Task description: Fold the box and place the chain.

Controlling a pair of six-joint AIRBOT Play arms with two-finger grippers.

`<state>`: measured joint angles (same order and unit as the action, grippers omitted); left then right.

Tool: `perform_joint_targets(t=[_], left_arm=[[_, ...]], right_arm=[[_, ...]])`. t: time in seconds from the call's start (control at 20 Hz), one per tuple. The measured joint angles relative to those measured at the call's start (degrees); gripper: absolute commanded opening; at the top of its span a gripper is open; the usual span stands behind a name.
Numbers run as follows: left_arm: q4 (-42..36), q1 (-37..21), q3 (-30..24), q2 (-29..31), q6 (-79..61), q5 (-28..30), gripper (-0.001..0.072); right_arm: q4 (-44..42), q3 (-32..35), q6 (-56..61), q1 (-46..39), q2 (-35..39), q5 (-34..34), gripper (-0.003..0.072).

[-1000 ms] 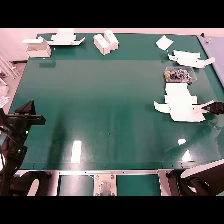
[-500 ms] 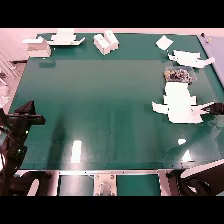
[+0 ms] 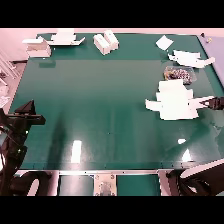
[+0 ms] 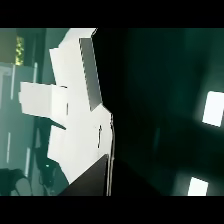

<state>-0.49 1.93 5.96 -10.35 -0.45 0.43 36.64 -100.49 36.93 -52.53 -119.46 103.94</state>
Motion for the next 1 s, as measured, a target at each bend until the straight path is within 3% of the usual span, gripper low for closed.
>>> perform_joint_targets(t=[0.35, 0.7, 1.0], left_arm=[[0.0, 0.0, 0.0, 0.0, 0.0, 0.0, 0.0022], [0.0, 0.0, 0.0, 0.0, 0.0, 0.0, 0.0023], [0.0, 0.0, 0.0, 0.0, 0.0, 0.0, 0.0022]], right_arm=[[-5.5, 10.3, -0.3, 9.5, 2.6, -0.2, 0.0], [-15.3, 24.7, -2.4, 22.6, 7.3, -10.9, 0.0], [-22.1, 29.3, -2.8, 33.3, 11.4, -20.3, -0.0001]])
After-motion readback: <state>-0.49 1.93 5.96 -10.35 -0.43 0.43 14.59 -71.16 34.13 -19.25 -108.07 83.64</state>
